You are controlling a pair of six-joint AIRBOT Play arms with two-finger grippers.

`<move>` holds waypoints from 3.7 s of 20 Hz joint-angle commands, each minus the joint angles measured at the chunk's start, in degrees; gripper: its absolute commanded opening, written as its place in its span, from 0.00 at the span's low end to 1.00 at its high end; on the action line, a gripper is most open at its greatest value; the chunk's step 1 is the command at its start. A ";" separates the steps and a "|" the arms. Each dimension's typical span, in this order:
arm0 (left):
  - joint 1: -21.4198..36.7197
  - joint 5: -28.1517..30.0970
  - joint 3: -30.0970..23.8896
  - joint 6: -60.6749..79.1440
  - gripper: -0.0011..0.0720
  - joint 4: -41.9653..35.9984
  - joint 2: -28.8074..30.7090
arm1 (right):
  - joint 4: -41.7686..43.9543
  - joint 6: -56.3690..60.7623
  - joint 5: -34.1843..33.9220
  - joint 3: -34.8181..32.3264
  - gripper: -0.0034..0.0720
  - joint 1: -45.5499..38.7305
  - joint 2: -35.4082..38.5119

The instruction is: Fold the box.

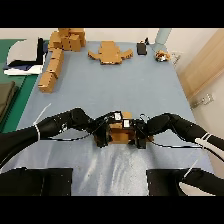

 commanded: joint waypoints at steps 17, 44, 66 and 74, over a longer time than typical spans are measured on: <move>22.01 -16.52 -3.39 -61.20 0.03 11.54 7.63 | 0.00 0.07 0.00 0.04 0.62 0.02 0.04; 8.98 -10.97 -1.01 -67.21 0.18 8.26 6.12 | -0.04 0.07 -0.02 0.02 0.62 0.02 0.04; 14.71 -20.52 7.76 -70.53 0.60 9.14 7.43 | -0.04 0.07 -0.02 0.02 0.62 0.02 0.04; 25.24 -24.94 5.38 -82.29 0.03 16.83 8.13 | -0.04 0.07 0.00 0.02 0.62 0.02 0.04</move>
